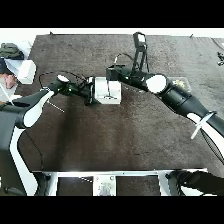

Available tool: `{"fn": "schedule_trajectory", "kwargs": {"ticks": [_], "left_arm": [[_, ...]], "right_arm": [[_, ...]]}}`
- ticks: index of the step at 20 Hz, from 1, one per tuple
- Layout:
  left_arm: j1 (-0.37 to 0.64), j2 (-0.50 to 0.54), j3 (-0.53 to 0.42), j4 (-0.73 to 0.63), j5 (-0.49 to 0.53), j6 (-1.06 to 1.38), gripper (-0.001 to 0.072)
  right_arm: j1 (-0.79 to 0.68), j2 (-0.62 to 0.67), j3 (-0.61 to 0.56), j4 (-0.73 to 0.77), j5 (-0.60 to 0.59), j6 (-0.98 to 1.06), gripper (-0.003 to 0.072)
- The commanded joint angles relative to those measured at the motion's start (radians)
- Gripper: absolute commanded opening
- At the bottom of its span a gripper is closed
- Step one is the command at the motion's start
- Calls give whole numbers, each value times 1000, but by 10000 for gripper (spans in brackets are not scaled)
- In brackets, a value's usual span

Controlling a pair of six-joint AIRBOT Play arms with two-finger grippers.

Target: Fold the box and place the chain.

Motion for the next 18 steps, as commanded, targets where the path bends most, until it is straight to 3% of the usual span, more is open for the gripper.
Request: {"fn": "schedule_trajectory", "kwargs": {"ticks": [1, 2, 3, 4, 6, 8, 14, 18], "left_arm": [[0, 0, 0, 0, 0, 0, 411], [0, 0, 0, 0, 0, 0, 411], [0, 0, 0, 0, 0, 0, 411], [0, 0, 0, 0, 0, 0, 411], [0, 0, 0, 0, 0, 0, 411], [0, 0, 0, 0, 0, 0, 411], [0, 0, 0, 0, 0, 0, 411], [0, 0, 0, 0, 0, 0, 411]], "right_arm": [[4, -39, 4, -80, 34, 1, -11], [-4, -41, 4, -119, 56, 10, 18], [-21, -41, 3, -136, 90, 12, 264], [-50, -41, 3, -143, 139, 11, 420], [-121, -39, -8, -142, 251, 12, 421], [-197, -20, -70, -145, 269, 34, 422], [-492, 16, -330, -157, 134, 141, 421], [-611, -46, -347, -150, 66, 142, 421]]}}
